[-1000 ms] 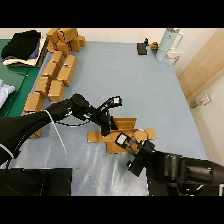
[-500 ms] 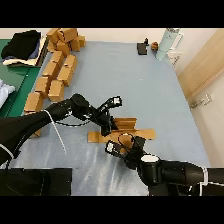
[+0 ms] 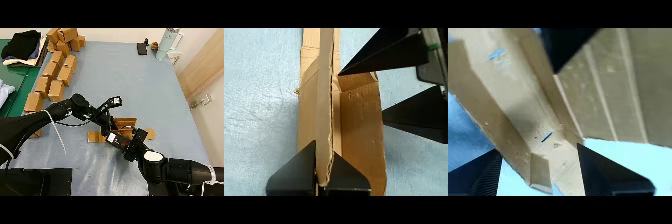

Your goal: Fold the box.

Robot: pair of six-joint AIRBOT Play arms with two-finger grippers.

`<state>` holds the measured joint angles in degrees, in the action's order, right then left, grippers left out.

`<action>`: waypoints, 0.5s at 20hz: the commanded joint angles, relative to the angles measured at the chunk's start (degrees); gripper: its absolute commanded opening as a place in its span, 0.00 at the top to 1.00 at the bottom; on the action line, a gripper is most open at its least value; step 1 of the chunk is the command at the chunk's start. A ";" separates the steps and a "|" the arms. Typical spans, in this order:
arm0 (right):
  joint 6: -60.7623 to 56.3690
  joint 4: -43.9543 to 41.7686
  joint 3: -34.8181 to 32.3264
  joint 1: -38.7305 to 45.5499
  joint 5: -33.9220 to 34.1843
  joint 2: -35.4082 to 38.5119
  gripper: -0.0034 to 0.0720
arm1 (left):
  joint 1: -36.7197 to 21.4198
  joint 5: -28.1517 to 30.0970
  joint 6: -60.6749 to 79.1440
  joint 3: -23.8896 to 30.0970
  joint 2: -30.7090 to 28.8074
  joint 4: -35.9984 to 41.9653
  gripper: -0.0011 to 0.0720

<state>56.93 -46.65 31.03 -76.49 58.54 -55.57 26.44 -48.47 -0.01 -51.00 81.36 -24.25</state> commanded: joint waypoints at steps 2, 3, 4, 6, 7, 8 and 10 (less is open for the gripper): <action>-0.96 -0.22 0.24 0.00 0.44 1.38 0.03 | 0.00 0.00 0.00 -0.07 -0.04 0.00 0.97; -0.96 -0.04 0.24 0.00 0.42 1.38 0.01 | 0.00 0.00 0.00 -0.07 -0.02 0.00 0.97; -0.68 0.33 0.28 0.00 0.44 1.38 0.01 | 0.00 0.00 0.02 -0.07 -0.02 0.00 0.97; -0.74 1.53 0.31 0.33 1.36 1.68 0.00 | 0.02 0.00 0.02 -0.04 -0.04 0.00 0.97; -0.74 1.07 0.28 1.11 2.01 2.01 0.00 | 0.00 0.02 0.02 -0.07 -0.04 0.00 0.97; -0.57 -0.24 0.26 2.40 1.99 2.45 0.00 | 0.00 0.02 0.00 -0.07 -0.02 0.00 0.97; 3.76 -4.28 0.17 6.54 0.83 3.69 0.00 | 0.02 0.00 0.02 -0.07 -0.02 0.00 0.97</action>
<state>56.97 -47.31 31.27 -73.41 59.92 -53.06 26.46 -48.47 -0.01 -51.00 81.36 -24.23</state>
